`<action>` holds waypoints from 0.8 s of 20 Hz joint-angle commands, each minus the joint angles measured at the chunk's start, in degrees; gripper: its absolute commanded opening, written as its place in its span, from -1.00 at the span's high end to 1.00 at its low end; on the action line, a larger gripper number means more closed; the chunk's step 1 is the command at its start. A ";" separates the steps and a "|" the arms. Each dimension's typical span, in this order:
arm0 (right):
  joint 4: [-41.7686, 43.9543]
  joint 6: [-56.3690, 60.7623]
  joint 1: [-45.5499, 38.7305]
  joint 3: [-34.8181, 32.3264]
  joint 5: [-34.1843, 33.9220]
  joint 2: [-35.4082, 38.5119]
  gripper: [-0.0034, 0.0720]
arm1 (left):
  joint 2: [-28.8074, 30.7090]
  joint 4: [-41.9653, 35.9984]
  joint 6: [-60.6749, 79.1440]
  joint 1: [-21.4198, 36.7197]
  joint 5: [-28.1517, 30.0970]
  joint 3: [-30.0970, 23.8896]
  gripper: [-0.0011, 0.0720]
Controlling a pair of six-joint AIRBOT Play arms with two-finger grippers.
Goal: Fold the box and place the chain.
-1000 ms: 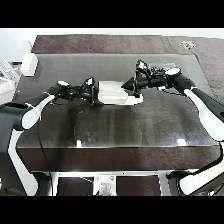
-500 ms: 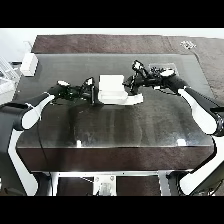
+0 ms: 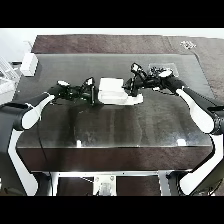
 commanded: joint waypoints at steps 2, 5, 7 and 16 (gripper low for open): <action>-0.35 0.28 -0.07 0.22 0.24 3.63 0.89 | -0.04 0.02 -0.02 0.02 0.02 0.00 -0.10; -5.53 6.14 -1.05 -1.46 0.28 10.91 0.90 | -0.04 0.00 -0.02 0.02 -0.02 0.00 -0.10; -8.98 7.06 -1.57 -6.23 -0.66 16.22 0.90 | -0.04 0.00 -0.02 0.02 0.02 0.00 -0.11; -11.21 -2.67 -2.38 -18.16 0.26 17.92 -0.36 | -0.04 0.02 -0.02 0.02 0.13 0.02 -0.11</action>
